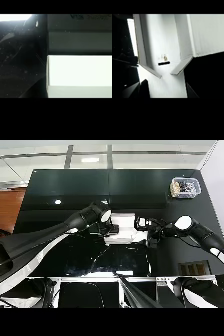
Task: Fold the box and place the chain.
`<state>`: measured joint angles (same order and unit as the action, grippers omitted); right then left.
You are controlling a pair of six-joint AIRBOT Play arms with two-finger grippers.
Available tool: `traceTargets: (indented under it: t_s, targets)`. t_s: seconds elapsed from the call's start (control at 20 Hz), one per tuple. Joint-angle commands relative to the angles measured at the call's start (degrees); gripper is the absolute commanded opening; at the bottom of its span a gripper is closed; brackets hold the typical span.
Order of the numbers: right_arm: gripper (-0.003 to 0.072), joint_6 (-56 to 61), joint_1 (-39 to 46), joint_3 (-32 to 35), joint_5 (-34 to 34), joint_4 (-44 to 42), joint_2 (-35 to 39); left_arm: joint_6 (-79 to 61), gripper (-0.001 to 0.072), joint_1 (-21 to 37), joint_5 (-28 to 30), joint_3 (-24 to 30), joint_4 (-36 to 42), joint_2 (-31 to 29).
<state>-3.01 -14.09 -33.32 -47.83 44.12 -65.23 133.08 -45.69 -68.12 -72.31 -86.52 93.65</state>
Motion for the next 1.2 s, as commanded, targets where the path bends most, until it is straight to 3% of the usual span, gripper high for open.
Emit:
traceTargets:
  t_s: [0.0,0.15,0.2,0.25,0.3,0.45,0.8,1.05,1.1,1.15]
  targets:
    - [0.0720,-4.17,-0.09,-0.04,2.38,-1.99,-0.55,0.00,0.0031,0.04,-0.02,-0.07,0.24,0.00]
    - [0.0711,-9.05,-0.09,-0.04,3.50,-6.25,-0.81,0.02,0.0031,0.04,-0.04,-0.07,0.24,0.00]
    - [0.0590,-10.03,-0.09,-0.04,2.95,-7.80,-1.11,0.00,0.0031,0.04,-0.04,-0.07,0.24,0.00]
    - [0.0592,-11.28,-0.31,-0.04,2.58,-8.52,-1.40,0.02,0.0031,0.04,-0.04,-0.07,0.26,0.00]
    - [0.0543,-11.96,-0.68,-0.04,2.62,-8.50,-1.60,0.00,0.0031,0.04,-0.04,-0.07,0.26,0.00]
    - [0.0234,-12.02,-1.86,-0.04,2.73,-8.52,-2.49,0.00,0.0031,0.04,-0.04,-0.07,0.24,0.00]
    - [0.0223,-11.91,-7.13,-0.04,9.49,-16.63,-5.40,0.02,0.0031,0.04,0.02,-0.07,0.26,0.00]
    - [0.0215,-7.74,-7.13,-0.04,7.39,-16.48,-5.51,0.02,0.0030,0.04,0.11,-0.07,0.70,0.11]
    - [0.0123,-7.69,-7.10,-0.02,7.06,-16.46,-5.51,0.02,0.0031,0.04,0.11,-0.07,0.70,0.11]
    - [0.0294,-7.65,-7.13,-0.02,7.19,-16.55,-5.55,0.02,0.0031,0.04,0.09,-0.07,0.70,0.11]
